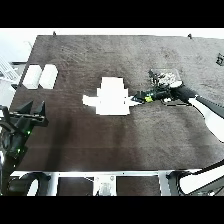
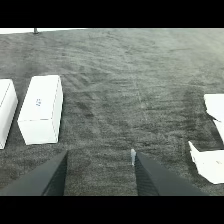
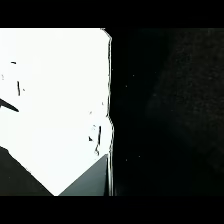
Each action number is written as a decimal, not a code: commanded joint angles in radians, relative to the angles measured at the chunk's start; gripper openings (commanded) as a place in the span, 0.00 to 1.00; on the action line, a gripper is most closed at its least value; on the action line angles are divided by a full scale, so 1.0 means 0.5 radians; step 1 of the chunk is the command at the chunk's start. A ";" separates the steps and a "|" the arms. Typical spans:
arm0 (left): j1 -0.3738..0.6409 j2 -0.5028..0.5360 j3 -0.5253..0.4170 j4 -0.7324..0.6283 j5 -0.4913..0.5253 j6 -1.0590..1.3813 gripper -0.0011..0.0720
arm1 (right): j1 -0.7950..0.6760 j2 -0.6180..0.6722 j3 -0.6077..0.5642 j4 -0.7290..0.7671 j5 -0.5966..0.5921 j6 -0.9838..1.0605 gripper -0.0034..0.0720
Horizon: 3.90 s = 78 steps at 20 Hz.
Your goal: Fold the box and place the chain.
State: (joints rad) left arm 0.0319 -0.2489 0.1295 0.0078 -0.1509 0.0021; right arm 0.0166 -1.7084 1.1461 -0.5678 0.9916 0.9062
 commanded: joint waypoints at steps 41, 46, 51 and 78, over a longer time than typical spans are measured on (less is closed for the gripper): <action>-0.155 -3.596 3.421 1.293 -2.144 -1.741 0.68 | 0.068 -0.066 0.058 -0.002 -0.001 -0.071 0.05; -0.190 -3.742 3.471 1.114 -2.197 -1.745 0.68 | 0.068 -0.066 0.058 -0.002 -0.001 -0.078 0.05; -0.297 -3.871 3.574 1.132 -2.176 -1.778 0.68 | 0.068 -0.066 0.058 0.000 0.000 -0.095 0.05; -0.301 -4.075 3.574 0.716 -2.412 -1.554 0.58 | 0.068 -0.066 0.058 0.005 -0.001 -0.108 0.06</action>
State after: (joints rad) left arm -0.1177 -2.2780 1.9175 0.3809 -1.3548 -0.7895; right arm 0.0502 -1.7412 1.1748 -0.5655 0.9909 0.8520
